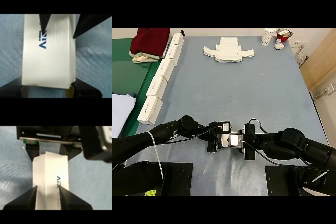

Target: Fold the box.

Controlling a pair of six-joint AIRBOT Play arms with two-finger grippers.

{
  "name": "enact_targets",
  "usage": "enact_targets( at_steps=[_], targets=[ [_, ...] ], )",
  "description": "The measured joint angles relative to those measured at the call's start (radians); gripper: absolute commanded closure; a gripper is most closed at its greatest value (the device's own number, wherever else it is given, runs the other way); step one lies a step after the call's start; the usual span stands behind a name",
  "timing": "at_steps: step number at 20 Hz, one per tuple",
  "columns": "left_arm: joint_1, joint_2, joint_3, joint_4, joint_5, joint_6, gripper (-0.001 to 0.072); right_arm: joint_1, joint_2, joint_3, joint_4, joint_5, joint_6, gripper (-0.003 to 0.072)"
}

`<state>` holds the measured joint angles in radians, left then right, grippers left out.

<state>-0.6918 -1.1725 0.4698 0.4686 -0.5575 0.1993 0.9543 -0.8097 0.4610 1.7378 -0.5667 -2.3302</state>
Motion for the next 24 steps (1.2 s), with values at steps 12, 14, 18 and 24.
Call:
enact_targets(
  at_steps=[12, 14, 18, 24],
  targets=[
    [0.0, 0.0, 0.0, 0.002, 0.002, 0.003, 0.0256, 0.003, 0.059, -0.001, -0.037, 0.003, 0.018, 0.0318],
    [0.0, 0.0, 0.0, 0.002, 0.001, 0.003, 0.0257, 0.003, 0.064, -0.001, -0.037, 0.006, 0.018, 0.0318],
    [0.0, 0.0, 0.0, 0.002, 0.001, 0.003, 0.0256, 0.003, 0.068, 0.0, -0.037, 0.021, 0.018, 0.0319],
    [0.0, 0.0, 0.0, 0.002, 0.0, 0.003, 0.0256, 0.003, 0.06, 0.0, -0.053, 0.034, 0.018, 0.0403]
  ],
)
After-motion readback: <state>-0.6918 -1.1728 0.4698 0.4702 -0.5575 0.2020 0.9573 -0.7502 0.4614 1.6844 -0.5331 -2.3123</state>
